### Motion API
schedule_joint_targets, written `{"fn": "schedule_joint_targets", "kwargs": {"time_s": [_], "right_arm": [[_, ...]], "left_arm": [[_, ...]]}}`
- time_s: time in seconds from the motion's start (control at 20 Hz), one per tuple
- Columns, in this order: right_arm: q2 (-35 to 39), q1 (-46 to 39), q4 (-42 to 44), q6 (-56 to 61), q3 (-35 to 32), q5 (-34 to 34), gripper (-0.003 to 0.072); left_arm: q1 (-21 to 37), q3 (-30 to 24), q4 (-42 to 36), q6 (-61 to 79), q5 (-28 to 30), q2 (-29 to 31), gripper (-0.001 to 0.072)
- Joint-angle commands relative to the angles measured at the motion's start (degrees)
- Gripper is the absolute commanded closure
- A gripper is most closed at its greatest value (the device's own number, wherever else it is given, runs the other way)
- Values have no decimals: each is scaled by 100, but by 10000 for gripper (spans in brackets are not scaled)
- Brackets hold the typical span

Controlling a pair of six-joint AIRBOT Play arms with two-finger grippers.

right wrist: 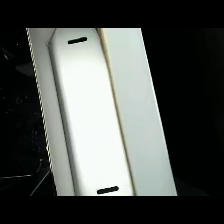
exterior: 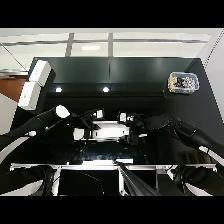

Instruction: Fold the box and place the chain.

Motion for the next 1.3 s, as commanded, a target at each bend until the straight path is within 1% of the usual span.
{"fn": "schedule_joint_targets", "kwargs": {"time_s": [0.0,0.25,0.45,1.25], "right_arm": [[-59,-11,-68,-4,4,-76,-11],[-306,-7,-162,-24,4,109,-11],[-352,-4,-293,-24,-15,249,-11],[-632,66,-282,-26,-70,426,-10]], "left_arm": [[-2,4,-9,-9,9,4,683],[-2,4,-9,-11,11,4,683],[-4,4,-11,-11,20,4,683],[-2,4,-11,-9,26,4,683]]}}
